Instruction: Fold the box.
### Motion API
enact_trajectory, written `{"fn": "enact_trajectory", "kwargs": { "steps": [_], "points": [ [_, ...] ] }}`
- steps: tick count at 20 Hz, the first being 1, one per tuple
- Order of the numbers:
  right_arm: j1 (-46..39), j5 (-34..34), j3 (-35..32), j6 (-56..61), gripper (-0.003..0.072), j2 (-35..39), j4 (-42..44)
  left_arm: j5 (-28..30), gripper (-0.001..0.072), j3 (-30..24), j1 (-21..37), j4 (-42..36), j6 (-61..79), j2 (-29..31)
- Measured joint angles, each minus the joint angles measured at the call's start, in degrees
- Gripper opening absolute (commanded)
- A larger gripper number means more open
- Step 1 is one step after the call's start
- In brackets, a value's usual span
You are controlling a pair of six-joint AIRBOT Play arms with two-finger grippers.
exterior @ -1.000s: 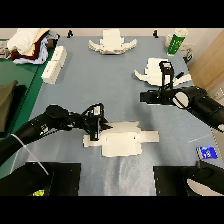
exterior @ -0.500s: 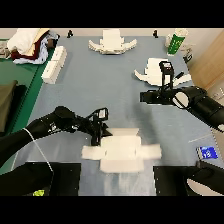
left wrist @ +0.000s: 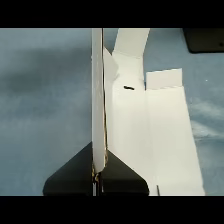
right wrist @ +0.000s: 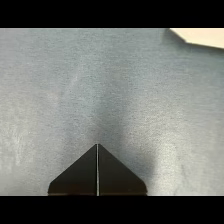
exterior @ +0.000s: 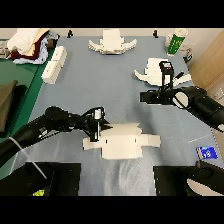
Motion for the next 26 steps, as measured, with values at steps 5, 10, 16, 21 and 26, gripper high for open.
{"fn": "enact_trajectory", "kwargs": {
  "steps": [5, 10, 16, 21, 26],
  "points": [
    [0.00, -0.33, 0.00, 0.00, 0.0002, 0.00, 0.00, 5.90, 0.0013, -4.33, -4.90, -0.68, 2.60, 5.35],
    [0.07, -0.48, 0.00, -0.02, 0.0002, 0.00, 0.00, 12.37, 0.0014, -8.98, -9.57, -3.78, 3.23, 5.11],
    [0.07, -0.57, 0.00, -0.02, 0.0003, 0.00, 0.00, 14.47, 0.0014, -10.40, -10.64, -5.79, 4.07, 3.28],
    [0.07, -0.59, 0.00, -0.02, 0.0002, 0.00, 0.00, 17.18, 0.0012, -9.84, -10.78, -6.05, 5.35, 7.04],
    [0.07, -1.27, 0.00, -0.02, 0.0002, 0.00, 0.02, 23.02, 0.0009, -9.29, -13.73, -6.10, 12.92, 12.94]
  ]
}}
